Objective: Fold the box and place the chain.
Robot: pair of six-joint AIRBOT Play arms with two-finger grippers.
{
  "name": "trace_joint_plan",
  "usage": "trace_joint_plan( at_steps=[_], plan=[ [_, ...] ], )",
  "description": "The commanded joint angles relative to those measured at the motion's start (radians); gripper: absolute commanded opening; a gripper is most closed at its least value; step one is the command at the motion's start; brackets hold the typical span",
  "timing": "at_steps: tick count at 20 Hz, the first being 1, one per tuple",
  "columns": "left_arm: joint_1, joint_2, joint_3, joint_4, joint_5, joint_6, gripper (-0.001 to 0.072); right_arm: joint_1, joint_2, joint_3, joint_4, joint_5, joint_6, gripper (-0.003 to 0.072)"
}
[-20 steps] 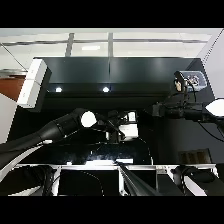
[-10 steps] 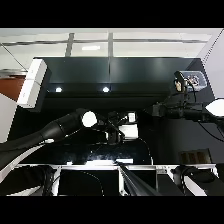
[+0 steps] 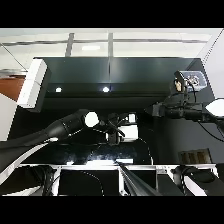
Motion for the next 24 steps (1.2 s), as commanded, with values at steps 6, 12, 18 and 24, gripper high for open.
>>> trace_joint_plan(
  at_steps=[6,12,18,24],
  plan=[
    [-0.001,-0.029,-0.012,0.016,0.015,0.001,0.0709,0.0,0.001,0.001,0.0,-0.035,0.001,0.0033],
    [-0.001,-0.043,-0.02,0.017,0.019,0.001,0.0627,0.0,0.001,0.001,0.0,-0.038,0.001,0.0033],
    [0.013,-0.018,0.004,0.151,-0.023,-0.049,0.0139,0.0,0.001,0.001,0.001,-0.04,0.004,0.0033],
    [0.257,0.123,0.041,0.343,-0.211,-0.34,0.0062,0.0,0.001,0.001,0.003,-0.04,0.004,0.0033]
  ],
)
